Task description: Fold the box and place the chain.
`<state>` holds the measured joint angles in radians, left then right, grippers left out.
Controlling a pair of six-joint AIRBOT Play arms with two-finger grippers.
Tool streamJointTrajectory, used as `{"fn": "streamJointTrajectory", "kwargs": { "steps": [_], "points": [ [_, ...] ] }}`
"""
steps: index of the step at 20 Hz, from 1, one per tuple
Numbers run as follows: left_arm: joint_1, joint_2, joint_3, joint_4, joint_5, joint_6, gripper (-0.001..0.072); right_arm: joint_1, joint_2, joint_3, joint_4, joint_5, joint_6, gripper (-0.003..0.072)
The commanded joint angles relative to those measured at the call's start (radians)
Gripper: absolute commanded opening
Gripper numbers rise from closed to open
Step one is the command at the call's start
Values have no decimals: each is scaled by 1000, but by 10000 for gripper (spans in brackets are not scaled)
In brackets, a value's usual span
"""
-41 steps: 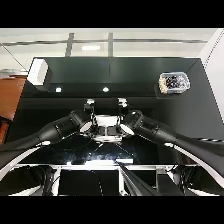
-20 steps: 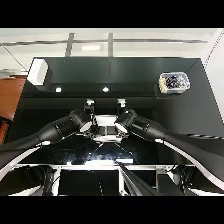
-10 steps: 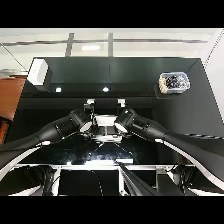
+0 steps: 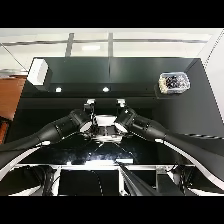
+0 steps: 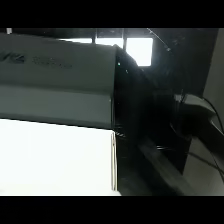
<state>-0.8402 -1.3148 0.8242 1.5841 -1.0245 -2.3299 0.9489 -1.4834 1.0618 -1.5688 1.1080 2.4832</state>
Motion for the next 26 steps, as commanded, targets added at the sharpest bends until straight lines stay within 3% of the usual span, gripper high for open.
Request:
{"fn": "streamJointTrajectory", "kwargs": {
  "steps": [1, 5, 10, 13, 15, 16, 18, 22, 26],
  "points": [
    [-1, 0, 1, -2, -2, -4, 29, -11, 16, 2, 0, 54, -24, 495],
    [-1, 0, 1, -2, -2, -3, 30, -52, 125, 3, -3, 136, -187, 488],
    [-1, 0, 1, -2, -5, -4, 30, -185, 394, 3, -15, 194, -445, 489],
    [-1, 0, 1, -2, -6, -4, 30, -325, 508, 3, -246, 192, -465, 489],
    [-1, 0, 1, -2, -8, -4, 30, -443, 510, -1, -417, 160, -465, 489],
    [-1, 0, 1, -2, -8, -4, 30, -524, 501, -14, -451, 100, -466, 492],
    [-1, 0, 1, -2, -7, -4, 30, -683, 451, -27, -444, -42, -527, 709],
    [-1, 0, 1, -2, -2, -4, 30, -906, 217, 63, -392, -253, -547, 709],
    [-1, 0, 1, -2, -5, -5, 29, -996, -100, 336, -206, -247, -667, 701]
  ]
}}
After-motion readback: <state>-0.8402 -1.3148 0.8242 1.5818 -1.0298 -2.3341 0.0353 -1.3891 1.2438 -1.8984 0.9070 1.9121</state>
